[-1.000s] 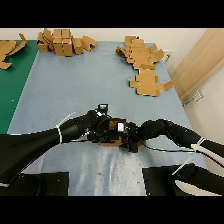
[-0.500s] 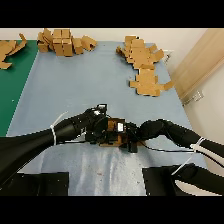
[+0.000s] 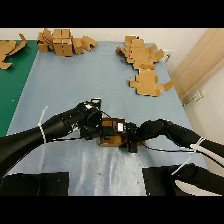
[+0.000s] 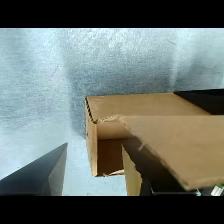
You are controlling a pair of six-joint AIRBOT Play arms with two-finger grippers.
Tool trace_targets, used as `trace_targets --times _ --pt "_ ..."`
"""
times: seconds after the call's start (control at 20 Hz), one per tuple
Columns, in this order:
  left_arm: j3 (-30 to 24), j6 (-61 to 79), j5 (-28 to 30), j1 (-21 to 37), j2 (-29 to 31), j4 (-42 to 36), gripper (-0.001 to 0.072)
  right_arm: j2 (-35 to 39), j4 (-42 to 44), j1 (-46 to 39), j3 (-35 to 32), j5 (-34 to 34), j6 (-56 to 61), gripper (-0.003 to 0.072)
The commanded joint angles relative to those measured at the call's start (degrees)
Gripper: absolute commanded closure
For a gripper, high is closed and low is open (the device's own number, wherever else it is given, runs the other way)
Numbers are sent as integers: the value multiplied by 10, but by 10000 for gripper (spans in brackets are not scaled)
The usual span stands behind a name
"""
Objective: Fold the box.
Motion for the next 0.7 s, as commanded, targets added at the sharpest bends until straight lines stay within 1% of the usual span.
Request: trace_targets --times 0.0,0.35,0.4,0.5,0.55,0.6,0.65 --pt "1 0 -4 5 10 -2 225 0 0 0 0 0 0 186" --pt "2 -1 -3 9 45 -3 226 0 0 0 0 0 0 186" --pt "2 -1 -5 11 50 -3 270 0 0 0 0 0 0 186" --pt "2 0 -22 16 59 2 504 0 0 0 0 0 0 186" --pt "2 1 -42 22 62 9 678 0 0 0 0 0 0 186" --pt "2 9 -69 28 62 16 696 0 0 0 0 0 0 186" --pt "2 18 -106 36 62 26 696 0 0 0 0 0 0 186"
